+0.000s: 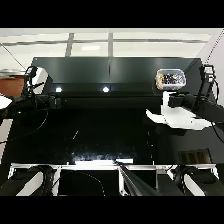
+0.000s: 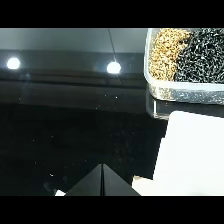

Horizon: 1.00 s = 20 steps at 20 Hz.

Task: Fold the box and place the chain.

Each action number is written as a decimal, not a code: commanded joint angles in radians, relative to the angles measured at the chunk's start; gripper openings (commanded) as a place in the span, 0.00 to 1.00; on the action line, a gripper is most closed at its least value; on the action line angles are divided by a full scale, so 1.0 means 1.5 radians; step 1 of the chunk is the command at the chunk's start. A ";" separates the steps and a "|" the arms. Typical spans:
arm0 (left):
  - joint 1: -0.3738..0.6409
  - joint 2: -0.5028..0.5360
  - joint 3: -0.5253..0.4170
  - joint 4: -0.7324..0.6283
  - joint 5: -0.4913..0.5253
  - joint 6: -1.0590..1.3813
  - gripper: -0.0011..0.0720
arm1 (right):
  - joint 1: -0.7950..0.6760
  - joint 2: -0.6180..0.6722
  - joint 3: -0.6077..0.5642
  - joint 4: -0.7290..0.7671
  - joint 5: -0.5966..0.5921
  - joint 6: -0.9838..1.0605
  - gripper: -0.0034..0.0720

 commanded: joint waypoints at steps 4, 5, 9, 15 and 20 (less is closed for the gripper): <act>0.001 0.001 0.000 0.000 -0.008 0.000 0.06 | 0.001 0.001 0.000 0.000 0.001 0.000 0.07; 0.001 0.001 0.000 0.000 -0.011 0.000 0.06 | 0.001 0.001 0.000 0.000 0.013 -0.001 0.07; 0.000 0.001 0.000 0.000 -0.005 0.000 0.84 | 0.001 0.001 0.000 0.028 0.134 0.002 0.07; 0.000 0.000 0.000 0.000 -0.002 -0.001 0.99 | 0.001 0.001 0.000 0.041 0.184 0.002 0.07; 0.000 0.000 0.000 0.000 -0.003 -0.001 0.99 | -0.015 0.000 0.003 0.038 0.134 0.016 0.96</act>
